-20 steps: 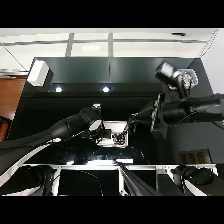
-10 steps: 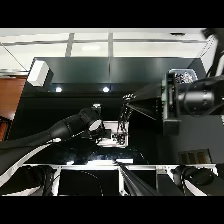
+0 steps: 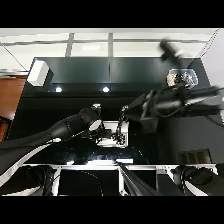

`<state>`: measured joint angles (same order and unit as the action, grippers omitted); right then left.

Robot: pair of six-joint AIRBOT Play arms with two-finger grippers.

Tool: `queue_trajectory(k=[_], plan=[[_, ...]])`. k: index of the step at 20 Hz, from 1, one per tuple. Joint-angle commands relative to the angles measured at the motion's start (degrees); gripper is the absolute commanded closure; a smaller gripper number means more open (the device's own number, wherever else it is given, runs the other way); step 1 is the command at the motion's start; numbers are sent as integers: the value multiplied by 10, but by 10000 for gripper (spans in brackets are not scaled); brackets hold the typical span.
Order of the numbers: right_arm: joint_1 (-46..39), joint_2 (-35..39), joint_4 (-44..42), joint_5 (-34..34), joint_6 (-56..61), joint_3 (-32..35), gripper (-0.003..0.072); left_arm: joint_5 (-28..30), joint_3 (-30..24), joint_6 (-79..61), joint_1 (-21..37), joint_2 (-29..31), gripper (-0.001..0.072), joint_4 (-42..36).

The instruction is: Fold the box and place the chain.

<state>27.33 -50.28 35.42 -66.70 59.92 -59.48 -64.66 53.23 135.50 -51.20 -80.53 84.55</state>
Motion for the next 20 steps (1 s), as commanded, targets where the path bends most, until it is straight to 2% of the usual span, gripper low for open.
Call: queue_trajectory(k=[1, 5, 8, 12, 17, 18, 19, 20], plan=[[48, -31, 39, 28, 29, 77, 670, 1, 0, 0, 0, 0, 677, 0], [54, -45, 136, 17, 90, 92, 670, 1, 0, 0, 0, 0, 677, 0], [67, -53, 109, 24, 91, 92, 669, 1, 0, 0, 0, 0, 677, 0], [121, -97, 90, 91, 94, 92, 668, 1, 0, 0, 0, 0, 677, 0], [81, -113, 96, 55, 94, 92, 663, 2, 0, -1, 0, 0, 676, -6], [68, -113, 96, 45, 94, 92, 639, 10, 0, -2, 1, 0, 676, -2], [56, -113, 94, 33, 94, 92, 376, 13, 0, -3, 1, 0, 675, -2], [46, -113, 94, 13, 94, 91, 220, 12, 0, -3, 1, 0, 676, -2]])
